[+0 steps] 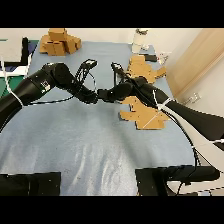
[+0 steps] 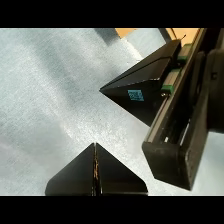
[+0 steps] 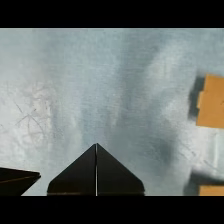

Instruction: Fold the box.

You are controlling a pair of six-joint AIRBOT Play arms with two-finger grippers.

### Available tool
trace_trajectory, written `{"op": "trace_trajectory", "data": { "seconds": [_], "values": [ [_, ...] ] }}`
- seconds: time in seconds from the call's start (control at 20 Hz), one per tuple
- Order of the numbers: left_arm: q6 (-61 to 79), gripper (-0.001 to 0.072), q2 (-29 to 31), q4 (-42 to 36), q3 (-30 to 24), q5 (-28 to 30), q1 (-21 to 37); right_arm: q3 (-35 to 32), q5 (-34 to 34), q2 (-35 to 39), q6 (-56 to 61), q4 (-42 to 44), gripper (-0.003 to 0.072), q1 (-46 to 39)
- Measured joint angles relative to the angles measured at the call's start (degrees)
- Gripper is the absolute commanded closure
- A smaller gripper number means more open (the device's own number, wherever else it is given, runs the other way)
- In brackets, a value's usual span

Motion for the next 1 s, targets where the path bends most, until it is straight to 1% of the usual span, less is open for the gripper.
{"op": "trace_trajectory", "data": {
  "seconds": [0.1, 0.2, 0.25, 0.3, 0.4, 0.45, 0.5, 0.6, 0.7, 0.75, 0.9, 0.95, 1.0],
  "values": [
    [0.02, 0.0697, 0.00, 0.00, 0.00, 0.09, 0.00, 0.00, 1.29, 0.00, 0.02, 0.04, 0.0681, 0.02],
    [0.02, 0.0696, 0.00, -0.02, 0.00, 0.57, 0.00, 0.39, 0.68, 0.09, 0.00, -0.02, 0.0680, -0.39],
    [0.00, 0.0696, 0.00, 0.00, 0.00, 0.72, 0.00, 1.31, -1.60, 0.33, -0.15, -0.90, 0.0652, -1.44],
    [0.02, 0.0696, 0.00, 0.00, 0.00, 0.98, 0.00, 3.04, -5.01, 0.79, -0.66, -3.28, 0.0595, -3.23],
    [0.02, 0.0696, 0.00, -0.09, 0.00, 1.31, 0.00, 7.17, -15.32, 2.03, -1.97, -9.99, 0.0569, -8.61],
    [0.02, 0.0695, 0.00, -0.22, 0.00, 1.46, 0.00, 8.83, -20.59, 2.73, -2.62, -13.99, 0.0384, -12.00],
    [0.00, 0.0694, 0.00, -0.26, 0.00, 1.53, 0.00, 10.12, -25.90, 3.39, -3.37, -18.82, 0.0230, -16.28],
    [0.00, 0.0694, 0.00, -0.48, 0.00, 1.90, 0.00, 11.28, -33.66, 4.07, -4.48, -25.00, 0.0229, -25.90],
    [0.02, 0.0694, 0.00, -0.74, 0.00, 2.14, 0.00, 11.13, -37.42, 4.17, -7.23, -25.92, 0.0228, -36.09],
    [0.00, 0.0694, 0.00, -0.92, 0.00, 2.21, 0.00, 10.82, -38.21, 3.76, -9.70, -23.98, 0.0228, -40.74],
    [0.00, 0.0689, 0.00, -1.16, 0.00, 2.29, 0.00, 10.01, -39.15, 0.31, -20.87, -13.07, 0.0228, -52.61],
    [0.02, 0.0449, 0.00, -1.31, 0.00, 2.32, 0.00, 9.88, -39.36, -1.42, -24.70, -10.08, 0.0228, -55.54],
    [0.02, 0.0232, 0.00, -1.60, 0.00, 2.36, 0.00, 9.79, -39.41, -3.10, -27.89, -7.85, 0.0228, -57.79]
  ]
}}
